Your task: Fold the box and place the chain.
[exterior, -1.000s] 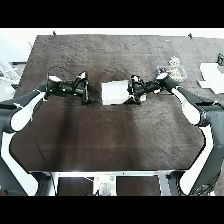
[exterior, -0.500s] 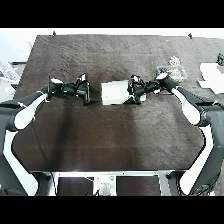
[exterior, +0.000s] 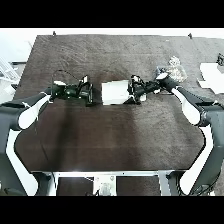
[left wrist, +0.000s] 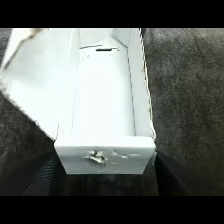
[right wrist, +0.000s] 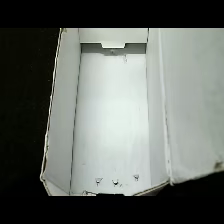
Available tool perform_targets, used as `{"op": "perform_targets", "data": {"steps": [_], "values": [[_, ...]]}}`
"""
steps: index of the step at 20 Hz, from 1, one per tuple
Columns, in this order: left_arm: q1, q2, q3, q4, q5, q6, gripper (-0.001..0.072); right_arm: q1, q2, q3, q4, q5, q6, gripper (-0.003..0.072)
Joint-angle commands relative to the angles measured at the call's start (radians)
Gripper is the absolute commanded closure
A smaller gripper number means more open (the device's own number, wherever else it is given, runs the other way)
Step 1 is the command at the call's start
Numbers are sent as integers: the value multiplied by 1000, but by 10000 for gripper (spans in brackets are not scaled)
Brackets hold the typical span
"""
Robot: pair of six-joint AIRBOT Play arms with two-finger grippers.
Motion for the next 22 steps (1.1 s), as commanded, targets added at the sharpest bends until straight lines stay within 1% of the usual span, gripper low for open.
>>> {"op": "perform_targets", "data": {"steps": [1,4,9,13,14,15,16,17,18,21,22], "values": [[-13,-1,0,1,41,6,-11,1,0,0,-1,0,0,102],[-22,-26,14,-11,46,5,-11,1,0,0,-1,0,0,102],[-68,-96,102,-9,55,-3,-11,1,0,0,-1,0,0,102],[-71,-103,105,3,64,-2,-9,1,0,0,-1,0,0,102],[-71,-103,104,14,68,-4,10,1,0,0,-1,0,0,102],[-71,-103,105,27,72,-4,207,1,0,0,-1,0,0,102],[-71,-103,104,34,70,-4,310,1,0,0,-1,0,0,102],[-71,-103,104,40,70,-5,331,1,0,0,-1,0,0,102],[-71,-103,104,54,70,-5,407,1,0,0,-1,0,0,102],[-68,-103,104,141,64,-14,407,1,0,0,-1,0,0,102],[-68,-103,104,145,67,-14,407,1,0,0,-1,0,0,102]]}}
